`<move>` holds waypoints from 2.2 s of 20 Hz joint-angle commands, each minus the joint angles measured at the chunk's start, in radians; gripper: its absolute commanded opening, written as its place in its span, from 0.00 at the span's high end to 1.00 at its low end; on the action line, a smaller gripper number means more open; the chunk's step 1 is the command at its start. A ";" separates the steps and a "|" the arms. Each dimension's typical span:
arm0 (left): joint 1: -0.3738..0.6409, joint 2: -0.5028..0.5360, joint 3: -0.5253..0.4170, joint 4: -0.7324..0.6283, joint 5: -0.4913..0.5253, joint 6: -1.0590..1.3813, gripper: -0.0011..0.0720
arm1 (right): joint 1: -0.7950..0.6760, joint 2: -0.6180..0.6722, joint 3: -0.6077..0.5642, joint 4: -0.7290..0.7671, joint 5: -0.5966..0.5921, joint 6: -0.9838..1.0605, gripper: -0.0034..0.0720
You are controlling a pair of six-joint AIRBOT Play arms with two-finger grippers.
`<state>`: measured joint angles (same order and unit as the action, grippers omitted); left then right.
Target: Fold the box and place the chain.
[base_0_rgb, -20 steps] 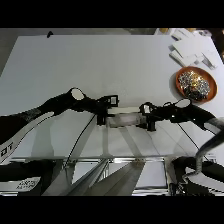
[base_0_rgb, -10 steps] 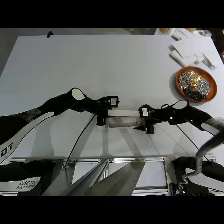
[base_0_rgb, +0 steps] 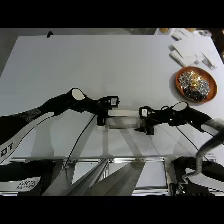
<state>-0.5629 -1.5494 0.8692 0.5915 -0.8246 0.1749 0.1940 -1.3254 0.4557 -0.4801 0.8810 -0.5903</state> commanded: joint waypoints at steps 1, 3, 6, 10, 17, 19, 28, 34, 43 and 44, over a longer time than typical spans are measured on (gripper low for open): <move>0.000 0.001 0.000 0.000 0.002 0.000 0.97 | -0.001 0.000 -0.001 0.021 -0.010 0.005 0.14; 0.000 0.001 0.000 0.000 0.002 0.001 0.97 | -0.001 0.000 -0.001 0.021 -0.011 0.006 0.26; 0.000 0.001 0.000 0.000 0.002 0.000 0.97 | -0.001 0.000 -0.001 0.021 -0.010 0.006 0.34; 0.000 0.001 0.000 0.000 0.002 0.000 0.97 | -0.001 0.000 -0.001 0.021 -0.011 0.005 0.42; 0.000 0.001 0.000 0.000 0.002 0.001 0.97 | -0.001 0.002 0.000 0.047 0.005 -0.021 0.04; 0.000 0.001 0.000 0.000 0.002 0.000 0.97 | -0.001 0.002 0.000 0.049 0.026 -0.021 0.04; 0.000 0.001 0.000 0.000 0.001 0.001 0.97 | -0.046 0.012 0.000 0.017 0.034 -0.021 0.27; 0.000 0.001 0.000 0.000 0.002 0.000 0.97 | -0.039 -0.002 -0.001 0.018 0.019 -0.048 0.29; 0.000 0.001 0.000 0.000 0.002 0.000 0.97 | -0.020 -0.022 -0.001 0.051 -0.011 -0.047 0.36; 0.000 0.001 0.000 0.000 0.002 0.000 0.97 | -0.021 -0.022 -0.001 0.051 -0.011 -0.047 0.40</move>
<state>-0.5632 -1.5494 0.8688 0.5919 -0.8238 0.1753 0.1719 -1.3411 0.4557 -0.4328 0.8795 -0.6373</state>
